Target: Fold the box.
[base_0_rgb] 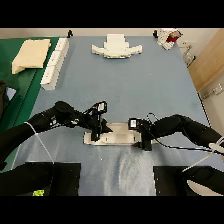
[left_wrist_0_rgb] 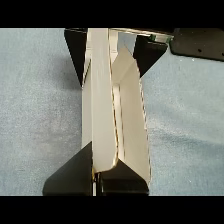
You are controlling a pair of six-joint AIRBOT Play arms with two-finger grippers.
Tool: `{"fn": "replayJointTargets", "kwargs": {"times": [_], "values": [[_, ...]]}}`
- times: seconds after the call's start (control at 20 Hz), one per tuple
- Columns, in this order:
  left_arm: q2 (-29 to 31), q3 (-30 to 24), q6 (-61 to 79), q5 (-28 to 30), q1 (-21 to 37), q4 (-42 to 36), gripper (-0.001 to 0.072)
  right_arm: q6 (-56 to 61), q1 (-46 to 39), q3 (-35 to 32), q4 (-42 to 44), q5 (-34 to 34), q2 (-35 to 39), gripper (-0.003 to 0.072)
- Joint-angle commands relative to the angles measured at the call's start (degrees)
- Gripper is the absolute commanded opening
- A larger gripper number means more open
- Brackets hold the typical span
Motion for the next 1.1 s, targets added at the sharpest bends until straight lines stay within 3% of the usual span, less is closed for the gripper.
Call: {"fn": "replayJointTargets", "kwargs": {"times": [0.0, 0.1, 0.2, 1.05], "values": [[0.0, 0.1, 0.0, 0.0, 0.1, 0.0, 0.0012, 0.4, 0.0, -0.4, 0.0, 0.1, -0.3, 0.0654], [0.0, 0.1, 0.0, 0.0, 0.1, 0.0, 0.0013, 0.4, 0.1, -0.8, 0.0, 0.1, -0.7, 0.0647], [0.0, 0.1, 0.0, 0.0, 0.1, 0.0, 0.0012, 0.4, 0.1, -0.8, 0.0, 0.1, -0.7, 0.0448], [0.0, 0.1, 0.0, 0.0, 0.1, 0.0, 0.0012, 0.4, 0.1, -0.8, -0.3, -0.9, -0.7, 0.0451]]}}
